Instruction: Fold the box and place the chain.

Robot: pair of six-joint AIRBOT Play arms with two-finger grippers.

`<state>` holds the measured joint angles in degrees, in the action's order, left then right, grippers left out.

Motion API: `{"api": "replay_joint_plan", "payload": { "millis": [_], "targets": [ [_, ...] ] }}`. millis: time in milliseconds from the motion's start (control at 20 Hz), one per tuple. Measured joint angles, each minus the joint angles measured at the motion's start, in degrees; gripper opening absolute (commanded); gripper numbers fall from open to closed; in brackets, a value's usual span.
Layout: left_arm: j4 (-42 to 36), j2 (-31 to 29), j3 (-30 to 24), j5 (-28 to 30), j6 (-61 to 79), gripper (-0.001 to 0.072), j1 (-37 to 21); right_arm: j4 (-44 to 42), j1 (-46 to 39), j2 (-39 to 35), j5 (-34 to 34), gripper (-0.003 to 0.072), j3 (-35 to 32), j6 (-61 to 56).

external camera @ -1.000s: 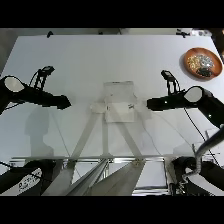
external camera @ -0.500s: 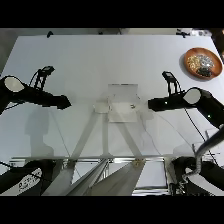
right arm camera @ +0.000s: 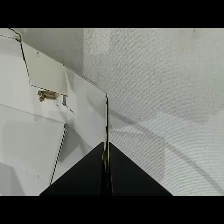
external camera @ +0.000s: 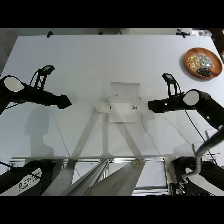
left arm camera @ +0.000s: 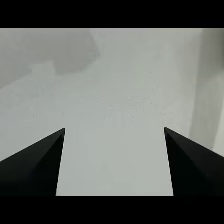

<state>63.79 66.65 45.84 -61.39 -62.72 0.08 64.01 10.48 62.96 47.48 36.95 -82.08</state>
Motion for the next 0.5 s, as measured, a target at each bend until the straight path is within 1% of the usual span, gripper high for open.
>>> {"api": "replay_joint_plan", "payload": {
  "millis": [50,150,200,300,500],
  "targets": [
    [-0.4,0.0,0.0,-0.1,1.3,0.0318,0.0,0.0,0.0,0.0,0.0,0.0013,0.0,0.0],
    [-2.3,0.0,0.0,-1.4,5.0,0.032,0.0,0.0,0.0,0.0,-0.1,0.0013,0.0,0.0],
    [-3.9,0.0,0.0,-2.3,7.6,0.0338,0.0,0.0,0.0,0.0,-0.1,0.0013,-0.1,0.0],
    [-7.4,0.0,0.0,-6.0,13.1,0.0397,0.0,0.1,0.0,0.0,-0.1,0.0013,-0.1,0.0],
    [-11.1,0.0,0.0,-12.5,19.3,0.0395,0.0,0.1,0.0,0.0,-0.1,0.0013,-0.1,0.0]
  ]
}}
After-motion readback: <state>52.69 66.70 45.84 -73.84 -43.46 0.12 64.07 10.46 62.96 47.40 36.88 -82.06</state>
